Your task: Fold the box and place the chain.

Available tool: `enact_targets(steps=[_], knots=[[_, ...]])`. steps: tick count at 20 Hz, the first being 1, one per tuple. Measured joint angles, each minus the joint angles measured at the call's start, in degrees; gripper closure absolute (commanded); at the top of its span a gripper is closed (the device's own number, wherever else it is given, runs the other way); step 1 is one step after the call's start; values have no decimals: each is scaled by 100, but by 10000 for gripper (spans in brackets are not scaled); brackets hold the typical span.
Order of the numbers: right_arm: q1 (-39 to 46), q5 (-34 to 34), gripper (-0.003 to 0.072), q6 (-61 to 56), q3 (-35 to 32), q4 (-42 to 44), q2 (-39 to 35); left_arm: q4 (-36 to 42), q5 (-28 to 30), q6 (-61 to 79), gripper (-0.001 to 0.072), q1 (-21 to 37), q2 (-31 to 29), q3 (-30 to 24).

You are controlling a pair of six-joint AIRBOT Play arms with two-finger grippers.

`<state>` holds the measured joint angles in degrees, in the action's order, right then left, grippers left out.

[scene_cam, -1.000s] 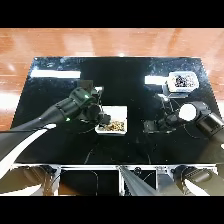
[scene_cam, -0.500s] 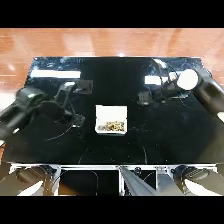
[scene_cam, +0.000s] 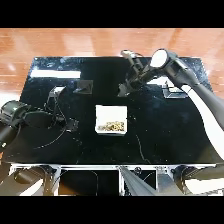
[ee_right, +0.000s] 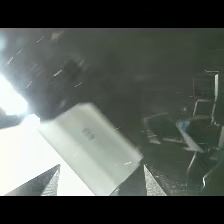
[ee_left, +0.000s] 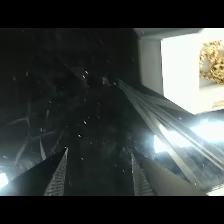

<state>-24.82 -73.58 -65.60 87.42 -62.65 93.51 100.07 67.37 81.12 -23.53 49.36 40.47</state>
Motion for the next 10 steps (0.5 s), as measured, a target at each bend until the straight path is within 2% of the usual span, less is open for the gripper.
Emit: enact_targets(steps=[10], knots=[[-848, -778, 68, 957, 142, 101, 127, 44, -688, 417, 201, 101, -2, -35]])
